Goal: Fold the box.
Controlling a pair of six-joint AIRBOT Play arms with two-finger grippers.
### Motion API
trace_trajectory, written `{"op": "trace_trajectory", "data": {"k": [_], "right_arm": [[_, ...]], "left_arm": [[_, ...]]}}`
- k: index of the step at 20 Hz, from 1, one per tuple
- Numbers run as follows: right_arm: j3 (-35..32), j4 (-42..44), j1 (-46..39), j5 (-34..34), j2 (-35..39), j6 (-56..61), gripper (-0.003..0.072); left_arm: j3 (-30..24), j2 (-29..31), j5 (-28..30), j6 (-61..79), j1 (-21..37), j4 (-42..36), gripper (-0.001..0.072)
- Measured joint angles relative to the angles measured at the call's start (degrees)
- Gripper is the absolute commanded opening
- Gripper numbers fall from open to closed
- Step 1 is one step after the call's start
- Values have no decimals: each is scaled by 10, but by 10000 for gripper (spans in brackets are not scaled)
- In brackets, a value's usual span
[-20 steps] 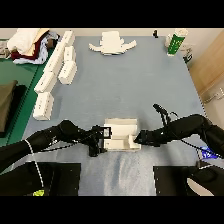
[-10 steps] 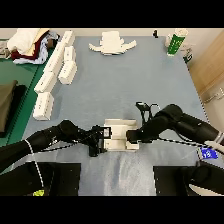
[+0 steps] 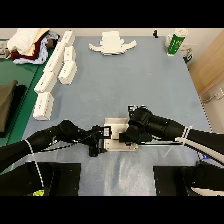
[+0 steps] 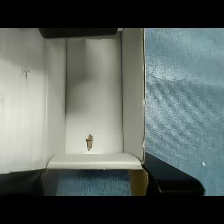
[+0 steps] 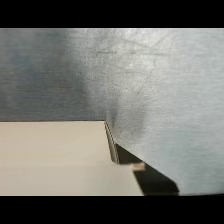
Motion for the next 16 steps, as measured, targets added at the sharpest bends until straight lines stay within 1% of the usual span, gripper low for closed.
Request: {"op": "trace_trajectory", "data": {"k": [1,2,3,10,11,12,13,14,16], "right_arm": [[3,-4,1,-6,-3,7,236],[4,-7,3,-10,-4,11,61],[6,-10,3,-14,-6,16,2],[9,-16,5,-20,-9,24,4],[9,-16,5,-20,-9,24,90],[9,-18,5,-22,-9,22,226],[9,-18,5,-25,-8,21,309],[9,-18,5,-25,-4,16,361],[9,-9,5,-24,7,6,363]], "left_arm": [[0,0,0,0,0,0,479],[0,0,0,0,0,0,479],[0,0,0,0,0,0,479],[0,0,0,2,0,0,479],[0,0,0,2,0,0,479],[0,0,0,1,0,0,479],[0,0,0,2,0,0,479],[0,0,0,2,0,0,479],[0,0,0,2,0,0,479]]}}
